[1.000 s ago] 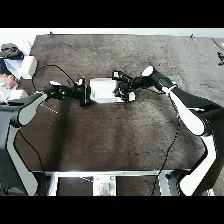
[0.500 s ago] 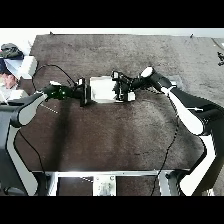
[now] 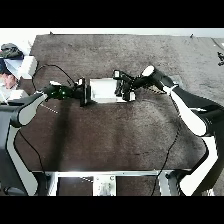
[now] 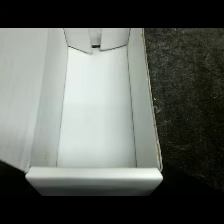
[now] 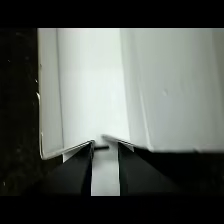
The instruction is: Fold the box and place the chain.
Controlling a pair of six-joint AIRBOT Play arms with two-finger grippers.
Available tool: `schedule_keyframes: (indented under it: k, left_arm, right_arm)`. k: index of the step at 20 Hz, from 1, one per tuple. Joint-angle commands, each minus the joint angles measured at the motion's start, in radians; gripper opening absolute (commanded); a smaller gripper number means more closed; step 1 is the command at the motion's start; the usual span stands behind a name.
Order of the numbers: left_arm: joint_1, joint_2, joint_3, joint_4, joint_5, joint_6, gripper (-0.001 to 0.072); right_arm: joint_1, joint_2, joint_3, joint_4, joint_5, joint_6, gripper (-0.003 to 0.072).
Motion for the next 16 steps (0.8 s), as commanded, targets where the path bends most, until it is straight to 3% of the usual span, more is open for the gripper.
schedule_keyframes:
  k: [1,2,10,16]
  left_arm:
    - [0.0,0.0,0.0,0.0,0.0,-0.001,0.0286]
    - [0.0,0.0,0.0,0.0,0.0,-0.001,0.0285]
    - [0.0,0.0,0.0,0.0,0.0,-0.001,0.0286]
    - [0.0,0.0,0.0,0.0,0.0,-0.001,0.0285]
  right_arm:
    - [-0.028,0.049,0.0,-0.185,0.008,0.196,0.0099]
    - [-0.045,0.066,0.0,-0.187,0.022,0.242,0.0007]
    - [-0.255,0.13,-0.029,-0.181,0.092,0.955,-0.0013]
    - [-0.316,0.106,-0.19,0.025,0.038,0.993,-0.0013]
